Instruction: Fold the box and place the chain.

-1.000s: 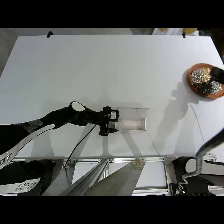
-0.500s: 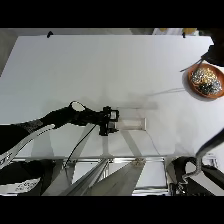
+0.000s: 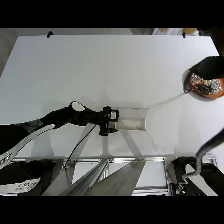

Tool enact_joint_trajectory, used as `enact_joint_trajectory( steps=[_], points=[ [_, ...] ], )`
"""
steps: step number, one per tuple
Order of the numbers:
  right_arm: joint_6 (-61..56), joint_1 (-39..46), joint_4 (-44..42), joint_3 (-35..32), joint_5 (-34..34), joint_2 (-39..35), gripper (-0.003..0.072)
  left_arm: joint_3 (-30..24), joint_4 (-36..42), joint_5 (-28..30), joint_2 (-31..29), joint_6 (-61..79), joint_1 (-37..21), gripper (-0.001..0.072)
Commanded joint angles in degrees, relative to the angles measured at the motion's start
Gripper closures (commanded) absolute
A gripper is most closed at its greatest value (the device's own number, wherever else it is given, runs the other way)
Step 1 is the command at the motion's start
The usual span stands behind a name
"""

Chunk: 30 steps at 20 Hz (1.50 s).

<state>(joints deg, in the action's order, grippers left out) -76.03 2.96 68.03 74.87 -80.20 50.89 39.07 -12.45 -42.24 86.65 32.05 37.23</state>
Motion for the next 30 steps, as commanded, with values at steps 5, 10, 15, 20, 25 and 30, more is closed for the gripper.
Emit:
enact_joint_trajectory(
  steps=[5,10,15,20,25,30],
  points=[
    [0.0,-9.5,-0.6,-0.2,-9.9,-1.3,0.0667,0.0,0.0,0.0,0.0,0.0,0.0,0.0691],
    [-0.7,-16.7,-1.0,-3.8,-9.6,-2.0,0.0667,0.0,0.0,0.0,0.0,0.0,0.0,0.0691],
    [-0.6,-22.2,-1.0,-13.1,-3.7,-3.2,0.0667,0.0,0.0,0.0,0.0,0.0,0.0,0.0691],
    [1.6,-27.2,-1.1,-22.2,4.3,-3.1,0.0667,0.0,0.0,0.0,0.0,0.0,0.0,0.0691],
    [1.8,-31.5,-1.0,-27.2,14.6,-1.1,0.0667,0.0,0.0,0.0,0.0,0.0,0.0,0.0691],
    [1.8,-35.5,-0.4,-28.7,17.4,4.4,0.0666,0.0,0.0,0.0,0.0,0.0,0.0,0.0691]
  ],
)
